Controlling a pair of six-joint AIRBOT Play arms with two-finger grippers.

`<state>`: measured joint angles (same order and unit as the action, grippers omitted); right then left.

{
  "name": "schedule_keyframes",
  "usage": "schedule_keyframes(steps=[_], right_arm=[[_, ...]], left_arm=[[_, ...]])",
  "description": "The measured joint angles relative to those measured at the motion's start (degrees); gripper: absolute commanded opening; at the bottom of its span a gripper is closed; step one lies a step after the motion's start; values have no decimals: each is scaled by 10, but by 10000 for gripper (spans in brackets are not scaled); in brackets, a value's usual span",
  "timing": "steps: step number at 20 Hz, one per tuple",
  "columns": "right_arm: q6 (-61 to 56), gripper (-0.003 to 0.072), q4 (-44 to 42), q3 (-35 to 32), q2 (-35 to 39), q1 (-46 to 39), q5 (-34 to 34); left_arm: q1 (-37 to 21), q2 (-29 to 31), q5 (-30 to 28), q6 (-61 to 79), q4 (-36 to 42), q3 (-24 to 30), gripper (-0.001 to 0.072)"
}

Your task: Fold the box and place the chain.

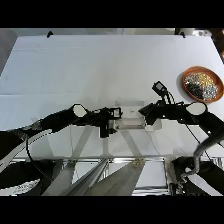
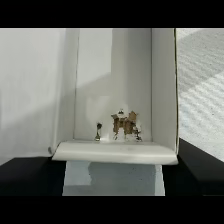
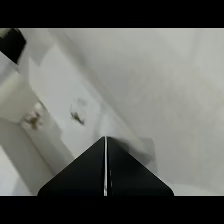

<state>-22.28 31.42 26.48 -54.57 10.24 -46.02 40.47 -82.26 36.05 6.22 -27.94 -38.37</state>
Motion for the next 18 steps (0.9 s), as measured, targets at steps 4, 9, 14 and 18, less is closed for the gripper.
schedule_keyframes(steps=[4, 9, 14, 18], right_arm=[[-57, 11, 12, 15, 90, 0, -63], [-129, 11, 136, 20, 217, 0, -172], [-51, 10, 332, 20, 256, 0, -212], [40, 43, 357, 18, 218, 1, -212]], left_arm=[[0, 0, 0, 0, 0, 0, 133], [0, 0, 0, 0, 0, 0, 133], [0, 0, 1, 0, 0, 0, 133], [0, 0, 1, 0, 0, 0, 133]])
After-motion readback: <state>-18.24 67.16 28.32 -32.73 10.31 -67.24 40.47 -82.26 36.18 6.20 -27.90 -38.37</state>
